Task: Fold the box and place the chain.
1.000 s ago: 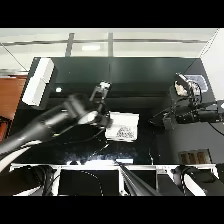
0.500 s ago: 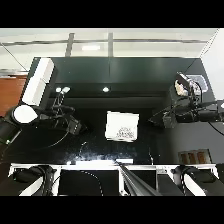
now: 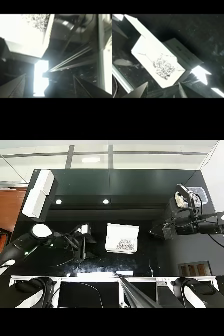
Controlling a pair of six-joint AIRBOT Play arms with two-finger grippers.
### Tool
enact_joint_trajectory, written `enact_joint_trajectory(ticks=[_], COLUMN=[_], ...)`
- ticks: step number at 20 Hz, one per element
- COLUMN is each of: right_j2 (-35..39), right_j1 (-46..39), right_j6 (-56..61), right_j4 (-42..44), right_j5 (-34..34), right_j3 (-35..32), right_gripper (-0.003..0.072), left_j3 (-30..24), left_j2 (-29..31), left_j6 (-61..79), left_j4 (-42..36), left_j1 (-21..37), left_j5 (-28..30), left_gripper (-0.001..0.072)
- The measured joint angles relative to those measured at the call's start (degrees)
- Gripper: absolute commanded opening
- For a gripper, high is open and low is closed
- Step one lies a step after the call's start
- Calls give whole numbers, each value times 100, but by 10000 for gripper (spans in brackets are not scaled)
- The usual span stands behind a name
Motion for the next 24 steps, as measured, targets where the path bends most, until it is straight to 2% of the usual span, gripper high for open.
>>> enact_joint_trajectory(ticks=[4, 9, 15, 24], right_j2=[0, 0, 0, 0], right_j1=[0, 0, 0, 0], right_j6=[59, 81, 79, 79], right_j4=[11, 11, 11, 11], right_j5=[-2, 0, 0, 2], right_j3=[0, 0, 0, 0], right_gripper=[459, 459, 459, 458], left_j3=[361, 680, 787, 817], left_j2=[-680, -1296, -1497, -1537], left_j6=[935, 1344, 1436, 1217], left_j4=[-149, -693, -839, -789], left_j1=[-122, -157, -282, -507], left_j5=[225, 295, 243, 511], left_gripper=[713, 712, 712, 712])
